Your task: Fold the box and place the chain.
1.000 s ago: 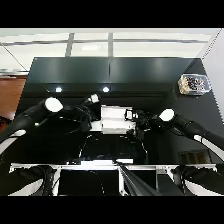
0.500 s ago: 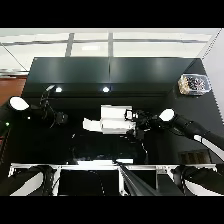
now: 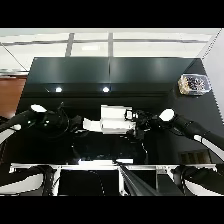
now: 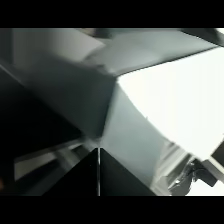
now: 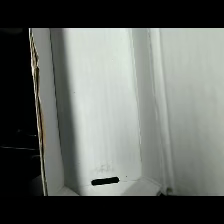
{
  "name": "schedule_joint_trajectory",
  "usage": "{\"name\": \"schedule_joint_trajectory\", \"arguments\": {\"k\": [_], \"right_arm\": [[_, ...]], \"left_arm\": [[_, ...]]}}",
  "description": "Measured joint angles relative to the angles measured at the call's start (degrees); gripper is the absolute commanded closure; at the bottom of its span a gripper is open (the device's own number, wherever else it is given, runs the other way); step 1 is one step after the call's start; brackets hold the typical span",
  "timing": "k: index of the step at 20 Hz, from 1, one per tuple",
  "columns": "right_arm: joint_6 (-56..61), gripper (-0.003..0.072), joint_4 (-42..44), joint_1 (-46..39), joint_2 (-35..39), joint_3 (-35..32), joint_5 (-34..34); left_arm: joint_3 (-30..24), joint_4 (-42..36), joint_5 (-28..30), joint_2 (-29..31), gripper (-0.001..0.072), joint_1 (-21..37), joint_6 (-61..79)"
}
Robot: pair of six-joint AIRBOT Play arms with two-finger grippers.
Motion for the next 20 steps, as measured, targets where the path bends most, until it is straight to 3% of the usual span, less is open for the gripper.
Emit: {"name": "schedule_joint_trajectory", "arguments": {"k": [3,4,5,7,8,16,19,20], "right_arm": [[0.0,0.0276,0.0,0.0,0.0,0.0,0.02],[0.02,0.0276,0.0,0.0,0.0,0.0,0.02],[0.0,0.0276,0.0,0.0,0.0,0.0,0.02],[0.02,0.0276,0.0,0.0,0.0,0.0,0.04],[0.02,0.0276,0.0,0.0,0.0,0.0,0.04],[0.0,0.0276,0.0,0.0,0.0,0.0,0.07],[0.02,0.0276,0.0,0.0,0.0,0.0,0.07],[0.0,0.0276,0.0,0.0,0.0,0.0,0.07]], "left_arm": [[1.81,-2.6,0.37,-1.64,0.0674,-2.34,1.53],[2.36,-2.93,0.39,-1.9,0.0605,-2.75,1.86],[2.93,-2.93,0.33,-2.12,0.0473,-3.06,2.38],[4.07,-3.02,-0.35,-2.38,0.0083,-3.43,3.89],[4.76,-3.48,-1.6,-2.43,0.0052,-3.54,4.48],[9.55,-2.82,-5.68,-2.32,0.0094,-4.7,5.6],[11.1,-1.62,-6.19,-1.64,0.0224,-6.62,5.11],[11.72,-0.85,-6.21,-1.42,0.0224,-7.67,4.28]]}}
